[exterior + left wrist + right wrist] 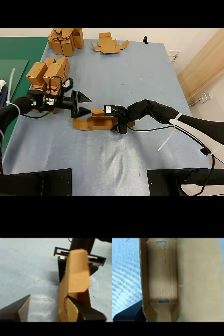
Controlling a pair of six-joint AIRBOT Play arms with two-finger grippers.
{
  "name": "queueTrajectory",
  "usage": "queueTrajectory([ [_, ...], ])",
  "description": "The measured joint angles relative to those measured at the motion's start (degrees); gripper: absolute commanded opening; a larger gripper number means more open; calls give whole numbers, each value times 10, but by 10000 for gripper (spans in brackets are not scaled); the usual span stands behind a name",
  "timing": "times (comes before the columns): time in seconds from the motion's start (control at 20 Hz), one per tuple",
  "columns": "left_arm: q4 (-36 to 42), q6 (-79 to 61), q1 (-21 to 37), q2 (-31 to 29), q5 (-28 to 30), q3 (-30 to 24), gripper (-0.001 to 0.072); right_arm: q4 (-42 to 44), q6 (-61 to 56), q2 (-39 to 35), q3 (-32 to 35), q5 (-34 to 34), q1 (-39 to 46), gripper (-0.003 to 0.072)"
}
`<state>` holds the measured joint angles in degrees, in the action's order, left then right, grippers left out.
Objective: Fold the box.
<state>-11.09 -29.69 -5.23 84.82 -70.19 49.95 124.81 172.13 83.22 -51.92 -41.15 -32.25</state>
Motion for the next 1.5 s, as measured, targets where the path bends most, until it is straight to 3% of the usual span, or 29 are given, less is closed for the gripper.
queueTrajectory([
  [0.05,-12,19,12,-15,0,0,11,0,0,0,0,0,0,217],
  [0.25,-120,127,37,-92,-29,-26,7,-1,-1,0,0,2,0,217],
  [0.4,-166,182,3,-168,-11,-89,8,-1,-1,0,0,2,0,217],
  [0.5,-165,207,-42,-206,24,-125,8,-1,-2,0,0,4,0,217],
  [0.7,-65,228,-141,-231,150,-146,8,-1,-2,0,0,6,0,217],
  [0.95,-19,240,-198,-145,267,-76,9,1,-2,0,0,6,0,217],
  [1.1,-66,307,-206,-78,289,-3,8,1,-2,0,0,6,0,217],
  [1.3,-235,458,-210,8,205,95,10,1,-3,0,0,6,0,217],
  [1.5,-336,527,-212,70,112,166,10,1,-2,0,0,6,0,216],
])
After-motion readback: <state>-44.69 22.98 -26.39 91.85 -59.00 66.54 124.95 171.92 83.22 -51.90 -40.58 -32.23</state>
